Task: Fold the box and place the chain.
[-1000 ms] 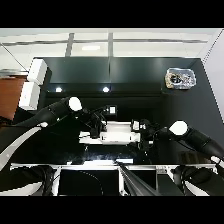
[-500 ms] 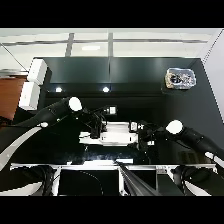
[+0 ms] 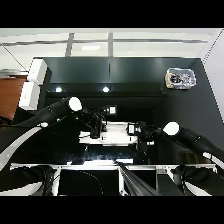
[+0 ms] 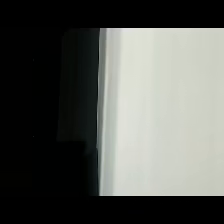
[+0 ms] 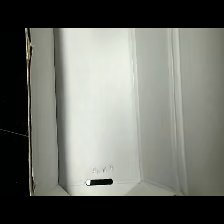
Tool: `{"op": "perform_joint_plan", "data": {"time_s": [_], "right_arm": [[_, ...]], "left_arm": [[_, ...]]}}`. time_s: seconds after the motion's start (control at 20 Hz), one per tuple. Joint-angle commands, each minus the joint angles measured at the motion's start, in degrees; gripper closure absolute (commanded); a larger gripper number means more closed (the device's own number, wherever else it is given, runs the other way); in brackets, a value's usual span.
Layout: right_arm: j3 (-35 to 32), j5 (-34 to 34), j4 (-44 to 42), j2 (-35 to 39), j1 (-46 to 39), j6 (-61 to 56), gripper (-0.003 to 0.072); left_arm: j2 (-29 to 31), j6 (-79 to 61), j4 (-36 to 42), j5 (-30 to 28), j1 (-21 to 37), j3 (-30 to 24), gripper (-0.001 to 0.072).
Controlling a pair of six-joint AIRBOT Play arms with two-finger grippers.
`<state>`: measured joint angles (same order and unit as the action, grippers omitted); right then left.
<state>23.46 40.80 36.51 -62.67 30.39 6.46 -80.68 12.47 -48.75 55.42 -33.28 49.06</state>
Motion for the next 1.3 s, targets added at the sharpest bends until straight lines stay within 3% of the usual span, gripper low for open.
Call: {"op": "perform_joint_plan", "data": {"time_s": [0.0, 0.45, 0.5, 0.65, 0.7, 0.75, 0.8, 0.85, 0.9, 1.1, 1.25], "right_arm": [[0.0, -0.6, 0.5, -0.3, 0.1, 0.0, -0.0021], [0.0, -1.0, 0.5, -1.6, 0.1, 0.0, -0.0014], [0.0, -1.0, 0.5, -1.6, 0.1, 0.0, 0.0089], [0.0, -1.0, 0.6, -1.6, 0.1, 0.0, 0.0098], [0.0, -1.0, 0.5, -1.6, 0.1, 0.0, 0.0181], [0.0, -1.0, 0.5, -1.6, 0.1, 0.0, 0.0209], [0.0, -1.0, 0.6, -1.6, 0.1, 0.0, 0.0209], [0.0, -1.0, 0.6, -1.6, 0.1, 0.0, 0.0209], [0.0, -1.0, 0.6, -1.6, 0.1, 0.0, 0.0209], [0.0, -1.0, 0.6, -1.6, 0.1, 0.0, 0.0209], [0.0, -1.0, 0.6, -1.6, 0.1, 0.0, 0.0209]], "left_arm": [[0.0, 0.0, 0.0, 0.0, 0.0, 0.0, 0.0683], [0.0, 0.0, 0.0, 0.1, 0.0, 0.0, 0.0682], [0.0, 0.0, 0.0, 0.2, 0.0, 0.0, 0.0682], [0.0, 0.0, -0.1, 0.8, 0.0, 0.1, 0.0681], [0.0, 0.0, -0.2, 0.8, 0.0, 0.1, 0.0666], [0.1, 0.0, -0.2, 1.0, 0.0, 0.1, 0.0533], [0.1, 0.0, -0.3, 1.7, 0.1, 0.2, 0.0352], [0.4, 0.0, -0.4, 2.1, 0.2, 0.2, 0.0238], [0.8, 0.2, -0.6, 2.3, 0.4, 0.2, 0.0196], [4.3, 10.1, -7.2, 3.7, 2.4, 0.2, 0.0196], [8.3, 19.8, -15.3, 8.2, 5.0, 0.2, 0.0196]]}}
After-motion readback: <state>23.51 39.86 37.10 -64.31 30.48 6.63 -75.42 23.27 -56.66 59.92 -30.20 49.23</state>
